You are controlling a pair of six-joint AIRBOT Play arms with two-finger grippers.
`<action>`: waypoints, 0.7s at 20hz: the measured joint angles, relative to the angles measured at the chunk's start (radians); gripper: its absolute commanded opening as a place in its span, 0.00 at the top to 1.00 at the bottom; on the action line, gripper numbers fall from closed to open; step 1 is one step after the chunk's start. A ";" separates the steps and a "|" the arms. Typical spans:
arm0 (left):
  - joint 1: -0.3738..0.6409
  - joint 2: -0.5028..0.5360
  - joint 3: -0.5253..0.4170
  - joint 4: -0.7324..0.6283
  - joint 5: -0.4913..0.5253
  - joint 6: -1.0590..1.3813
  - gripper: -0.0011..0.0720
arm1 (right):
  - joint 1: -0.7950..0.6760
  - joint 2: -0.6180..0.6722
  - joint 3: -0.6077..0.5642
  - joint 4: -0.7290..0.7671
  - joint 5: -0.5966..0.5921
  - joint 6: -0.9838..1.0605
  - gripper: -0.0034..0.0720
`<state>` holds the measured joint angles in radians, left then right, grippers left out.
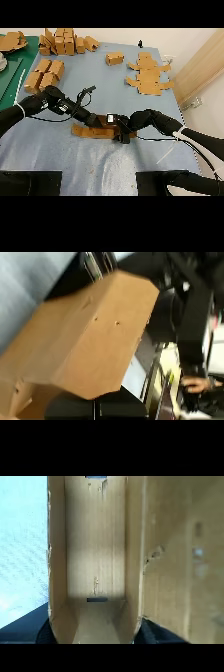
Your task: Fold the box.
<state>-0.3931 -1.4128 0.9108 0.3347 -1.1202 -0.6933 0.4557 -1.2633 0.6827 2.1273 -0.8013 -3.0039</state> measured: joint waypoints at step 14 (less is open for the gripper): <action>-0.047 -0.118 0.084 0.219 0.180 -0.307 0.97 | 0.000 0.000 -0.001 0.000 -0.011 0.000 0.32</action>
<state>-0.4397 -1.5307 0.9943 0.5533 -0.9398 -1.0004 0.4557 -1.2633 0.6819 2.1273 -0.8127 -3.0035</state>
